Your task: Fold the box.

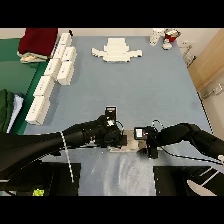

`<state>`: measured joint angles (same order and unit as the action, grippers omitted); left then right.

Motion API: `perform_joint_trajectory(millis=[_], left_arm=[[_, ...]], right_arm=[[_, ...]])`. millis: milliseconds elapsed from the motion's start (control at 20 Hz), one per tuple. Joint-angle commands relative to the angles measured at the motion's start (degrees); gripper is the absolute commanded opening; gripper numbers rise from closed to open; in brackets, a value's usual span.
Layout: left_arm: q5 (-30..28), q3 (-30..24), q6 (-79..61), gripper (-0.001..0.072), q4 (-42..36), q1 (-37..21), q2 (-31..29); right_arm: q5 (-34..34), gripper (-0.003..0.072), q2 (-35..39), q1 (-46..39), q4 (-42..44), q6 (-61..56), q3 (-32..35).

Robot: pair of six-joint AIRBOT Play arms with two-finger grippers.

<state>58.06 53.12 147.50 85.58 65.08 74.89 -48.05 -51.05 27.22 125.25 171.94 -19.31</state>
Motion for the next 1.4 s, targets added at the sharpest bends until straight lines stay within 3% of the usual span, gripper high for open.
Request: perform_joint_trajectory(millis=[0, 50, 550, 600, 650, 700, 1000, 1100, 1150, 1350], left_arm=[[0.6, 0.5, 1.8, 0.0302, 0.7, 0.3, 0.9], [0.5, 0.5, 2.2, 0.0027, 0.7, 0.3, 0.9], [0.0, 0.5, 2.0, 0.0017, 1.0, 0.3, 0.9], [0.0, 0.5, 2.0, 0.0129, 1.0, 0.3, 0.9], [0.1, 0.5, 2.1, 0.0431, 1.0, 0.3, 0.9], [0.1, 0.6, 2.3, 0.0514, 1.0, 0.3, 0.9], [0.2, 0.5, 2.6, 0.0507, 1.0, 0.3, 0.9], [0.6, 0.5, 2.3, 0.0067, 1.0, 0.3, 0.9], [0.6, 0.5, 2.1, 0.0013, 1.0, 0.3, 0.9], [0.7, 0.5, 1.9, 0.0015, 1.0, 0.3, 0.9]], right_arm=[[0.0, 0.05, 0.0, 0.0, 0.0, 0.0, -0.1], [0.0, 0.05, 0.0, 0.0, 0.0, 0.0, -0.1], [0.0, 0.05, 0.0, 0.0, 0.0, 0.0, -0.1], [0.0, 0.05, 0.0, 0.0, 0.0, 0.0, -0.1], [0.0, 0.05, 0.0, 0.0, 0.0, 0.0, -0.1], [0.0, 0.05, 0.0, 0.0, 0.0, 0.0, -0.1], [0.0, 0.05, 0.0, 0.0, 0.0, 0.0, -0.1], [0.0, 0.05, 0.0, 0.0, 0.0, 0.0, -0.1], [0.0, 0.05, 0.0, 0.0, 0.0, 0.0, -0.1], [0.0, 0.05, 0.0, 0.0, 0.0, 0.0, -0.1]])
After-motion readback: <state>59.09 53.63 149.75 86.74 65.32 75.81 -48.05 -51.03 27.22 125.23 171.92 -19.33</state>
